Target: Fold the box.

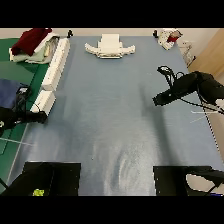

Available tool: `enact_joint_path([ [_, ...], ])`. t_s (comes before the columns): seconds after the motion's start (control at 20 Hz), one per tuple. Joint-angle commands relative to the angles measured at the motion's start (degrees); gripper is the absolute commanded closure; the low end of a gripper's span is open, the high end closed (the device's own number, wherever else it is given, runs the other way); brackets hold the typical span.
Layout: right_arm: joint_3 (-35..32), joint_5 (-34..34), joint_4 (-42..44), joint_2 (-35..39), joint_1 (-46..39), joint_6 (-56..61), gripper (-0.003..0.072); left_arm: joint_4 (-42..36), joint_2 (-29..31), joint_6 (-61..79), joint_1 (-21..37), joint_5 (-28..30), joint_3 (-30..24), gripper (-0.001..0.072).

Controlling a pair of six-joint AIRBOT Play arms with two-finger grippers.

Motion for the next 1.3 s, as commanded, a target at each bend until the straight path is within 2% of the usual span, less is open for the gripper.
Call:
enact_joint_path([
  [0.0,0.0,0.0,0.0,0.0,0.0,0.0,0.068,-4.8,-8.9,2.8,-2.0,4.6,4.2,0.0161],
  [0.2,0.0,0.0,0.0,0.0,0.0,0.0,0.068,-6.3,-17.8,2.6,-2.8,4.9,12.2,0.0161],
  [0.55,0.0,0.0,0.0,0.0,0.0,0.0,0.068,-7.3,-26.0,3.0,-3.5,4.9,21.0,0.0161],
  [0.85,0.0,0.0,0.0,0.0,0.0,0.0,0.068,-9.1,-29.9,3.7,-6.0,7.6,22.8,0.0161],
  [1.0,0.0,0.0,0.0,0.0,0.0,0.0,0.068,-12.9,-29.9,3.6,-6.0,6.5,22.8,0.0161],
  [1.25,0.0,0.0,0.0,0.0,0.0,0.0,0.068,-13.0,-29.9,3.6,-6.0,6.6,22.8,0.0161],
])
